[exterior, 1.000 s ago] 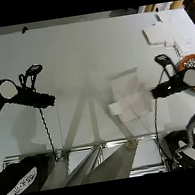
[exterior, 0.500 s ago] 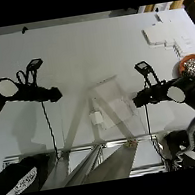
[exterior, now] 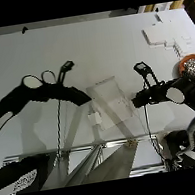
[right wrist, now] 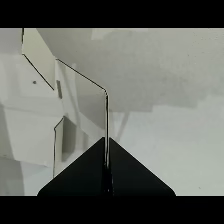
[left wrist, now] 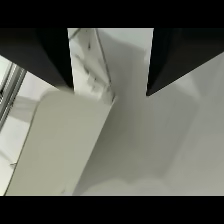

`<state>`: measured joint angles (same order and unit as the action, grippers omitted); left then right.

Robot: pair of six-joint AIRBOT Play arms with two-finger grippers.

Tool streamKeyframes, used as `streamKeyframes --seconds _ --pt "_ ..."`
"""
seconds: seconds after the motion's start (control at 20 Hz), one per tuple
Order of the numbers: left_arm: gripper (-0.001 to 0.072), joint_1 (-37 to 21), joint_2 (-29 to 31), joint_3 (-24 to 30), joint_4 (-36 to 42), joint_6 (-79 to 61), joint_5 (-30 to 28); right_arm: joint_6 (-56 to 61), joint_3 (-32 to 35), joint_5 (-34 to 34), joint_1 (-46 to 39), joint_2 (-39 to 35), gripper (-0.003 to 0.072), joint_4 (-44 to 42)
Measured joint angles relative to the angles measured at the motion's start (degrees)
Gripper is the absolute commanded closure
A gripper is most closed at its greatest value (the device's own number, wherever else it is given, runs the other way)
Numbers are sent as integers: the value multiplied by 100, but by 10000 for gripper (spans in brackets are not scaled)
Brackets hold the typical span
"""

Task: Fold the box and place the chain.

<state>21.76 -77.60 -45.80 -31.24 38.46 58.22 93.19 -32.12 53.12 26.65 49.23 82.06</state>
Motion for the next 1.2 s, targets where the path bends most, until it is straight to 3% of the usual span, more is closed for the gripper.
streamKeyframes --seconds 0.25,0.35,0.55,0.65,0.7,0.8,0.85,0.95,1.1,1.2 --pt "200 472 -538 0 662 -723 -514 0 -2 -2 0 0 669 0" --pt "236 597 -616 0 750 -844 -682 0 0 -4 0 0 669 0" --pt "492 741 -675 0 848 -1005 -804 0 0 -7 0 0 669 0" --pt "653 765 -684 0 855 -1137 -789 -2 0 -2 0 0 669 0" --pt "705 776 -686 -2 872 -1207 -743 -2 0 -9 0 0 668 -4" --pt "704 787 -688 -2 870 -1423 -664 -13 -11 2 4 -2 667 -20" --pt "704 787 -686 -2 870 -1576 -671 -13 -42 11 4 -7 642 -15" --pt "705 791 -667 -24 761 -1923 -669 -20 -166 103 2 -50 483 22" --pt "705 813 -601 -201 503 -2334 -549 -164 -511 514 4 -238 308 87" --pt "705 883 -553 -393 136 -2490 -476 -245 -752 861 2 -433 264 273"
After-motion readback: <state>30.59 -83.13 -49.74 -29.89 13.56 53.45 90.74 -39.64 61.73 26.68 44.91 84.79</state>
